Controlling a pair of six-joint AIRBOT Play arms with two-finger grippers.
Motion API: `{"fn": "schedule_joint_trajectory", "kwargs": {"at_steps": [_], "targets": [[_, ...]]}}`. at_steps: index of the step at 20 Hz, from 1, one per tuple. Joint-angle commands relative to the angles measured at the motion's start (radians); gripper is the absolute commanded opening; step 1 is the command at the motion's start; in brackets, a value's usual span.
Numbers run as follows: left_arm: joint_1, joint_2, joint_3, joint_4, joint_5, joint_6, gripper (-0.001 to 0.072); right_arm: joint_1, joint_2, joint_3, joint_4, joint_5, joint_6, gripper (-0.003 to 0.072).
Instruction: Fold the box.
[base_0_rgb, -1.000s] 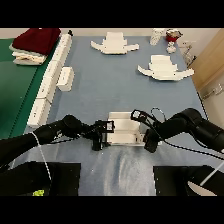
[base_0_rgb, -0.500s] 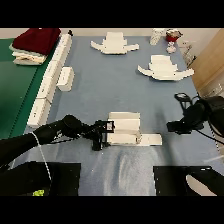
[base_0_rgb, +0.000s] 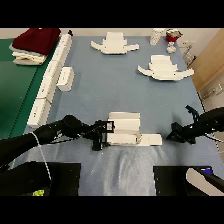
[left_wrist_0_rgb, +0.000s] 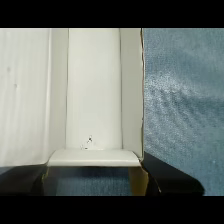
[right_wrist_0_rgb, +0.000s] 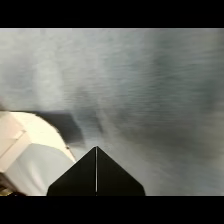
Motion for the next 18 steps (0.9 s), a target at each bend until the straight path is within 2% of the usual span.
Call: {"fn": "schedule_joint_trajectory", "kwargs": {"at_steps": [1, 7, 13, 18], "targets": [[0.001, -0.001, 0.001, 0.000, 0.001, 0.000, 0.0432, -0.032, -0.091, -0.052, 0.205, -0.025, -0.124, 0.0002], [0.001, -0.001, 0.001, 0.000, 0.000, 0.000, 0.0432, -0.025, -0.104, -0.057, 0.227, -0.022, -0.124, 0.0002], [0.001, -0.001, 0.001, 0.000, 0.000, 0.000, 0.0432, 0.154, -0.104, -0.075, 0.250, 0.058, -0.124, 0.0002], [0.001, -0.001, 0.001, 0.000, 0.000, 0.000, 0.0432, 0.280, -0.100, -0.030, 0.278, 0.056, -0.124, 0.0003]]}}
